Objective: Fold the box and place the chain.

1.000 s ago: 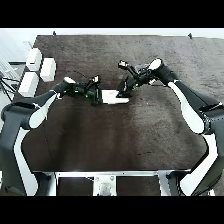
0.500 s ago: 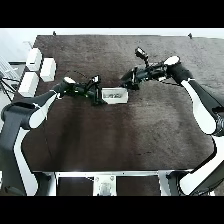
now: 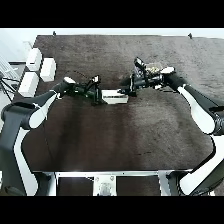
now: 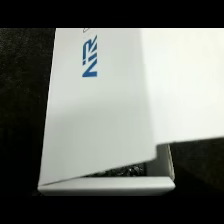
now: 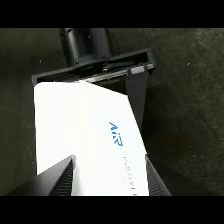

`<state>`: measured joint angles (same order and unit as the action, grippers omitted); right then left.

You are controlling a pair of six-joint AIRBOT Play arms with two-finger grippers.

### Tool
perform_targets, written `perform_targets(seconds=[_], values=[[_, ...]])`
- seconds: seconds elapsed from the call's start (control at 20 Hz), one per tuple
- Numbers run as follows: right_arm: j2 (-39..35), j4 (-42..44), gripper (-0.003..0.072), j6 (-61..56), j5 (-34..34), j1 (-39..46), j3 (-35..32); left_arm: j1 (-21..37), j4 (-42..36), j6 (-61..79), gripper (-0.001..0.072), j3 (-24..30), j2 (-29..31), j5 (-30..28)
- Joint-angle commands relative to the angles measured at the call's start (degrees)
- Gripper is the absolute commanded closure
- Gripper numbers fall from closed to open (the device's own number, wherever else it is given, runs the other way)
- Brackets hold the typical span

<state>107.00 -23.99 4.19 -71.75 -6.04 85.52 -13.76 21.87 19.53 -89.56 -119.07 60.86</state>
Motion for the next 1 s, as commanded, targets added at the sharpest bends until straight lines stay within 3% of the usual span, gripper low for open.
perform_targets(seconds=[0.0, 0.25, 0.45, 0.95], values=[[0.20, -4.20, 0.0178, 0.83, -0.33, -0.42, -0.35, 0.04, 0.02, 0.00, 0.0353, 0.00, 0.02, -0.22], [0.20, -4.17, 0.0178, 1.53, -3.63, -0.35, -0.42, 0.04, 0.00, 0.00, 0.0353, 0.00, 0.02, -0.24], [0.24, -4.15, 0.0178, 3.15, 1.14, -0.66, -0.42, 0.04, 0.02, 0.00, 0.0353, 0.00, 0.02, -0.24], [1.18, -6.69, 0.0179, 6.60, 1.92, -3.72, -0.44, 0.04, 0.00, 0.00, 0.0353, 0.00, 0.02, -0.22]])
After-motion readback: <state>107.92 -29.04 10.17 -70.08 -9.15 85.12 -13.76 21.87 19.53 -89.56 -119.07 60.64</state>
